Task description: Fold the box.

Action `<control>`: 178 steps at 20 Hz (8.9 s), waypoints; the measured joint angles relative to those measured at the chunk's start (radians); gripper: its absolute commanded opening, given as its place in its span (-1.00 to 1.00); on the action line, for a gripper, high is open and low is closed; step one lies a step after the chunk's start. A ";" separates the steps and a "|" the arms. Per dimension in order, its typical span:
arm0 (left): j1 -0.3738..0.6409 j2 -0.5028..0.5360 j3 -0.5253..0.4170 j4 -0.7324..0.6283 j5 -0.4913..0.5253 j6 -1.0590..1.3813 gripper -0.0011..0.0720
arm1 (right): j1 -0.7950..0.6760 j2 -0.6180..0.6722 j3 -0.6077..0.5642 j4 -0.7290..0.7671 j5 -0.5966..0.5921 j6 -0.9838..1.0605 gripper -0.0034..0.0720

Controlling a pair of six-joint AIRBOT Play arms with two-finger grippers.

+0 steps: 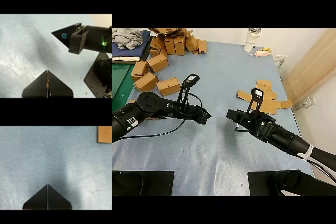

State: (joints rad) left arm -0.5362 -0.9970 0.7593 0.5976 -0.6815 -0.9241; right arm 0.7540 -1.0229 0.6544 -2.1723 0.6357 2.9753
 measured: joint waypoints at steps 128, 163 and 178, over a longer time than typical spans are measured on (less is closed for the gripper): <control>0.389 -0.621 0.176 -0.357 -0.321 0.222 0.26 | -0.032 0.214 -0.467 1.402 -0.698 -1.784 -0.90; 0.189 -0.544 0.275 -0.354 -0.443 0.776 -0.94 | -0.215 0.324 -0.443 1.588 -0.807 -1.661 -0.43; 0.172 -0.414 -0.006 -0.576 -0.345 1.266 -0.94 | -0.372 0.495 -0.422 1.607 -0.582 -1.648 -0.90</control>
State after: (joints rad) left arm -0.3637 -1.4105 0.7528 0.0216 -1.0267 0.3416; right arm 0.3824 -0.5278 0.2325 -0.5655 0.0536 1.3273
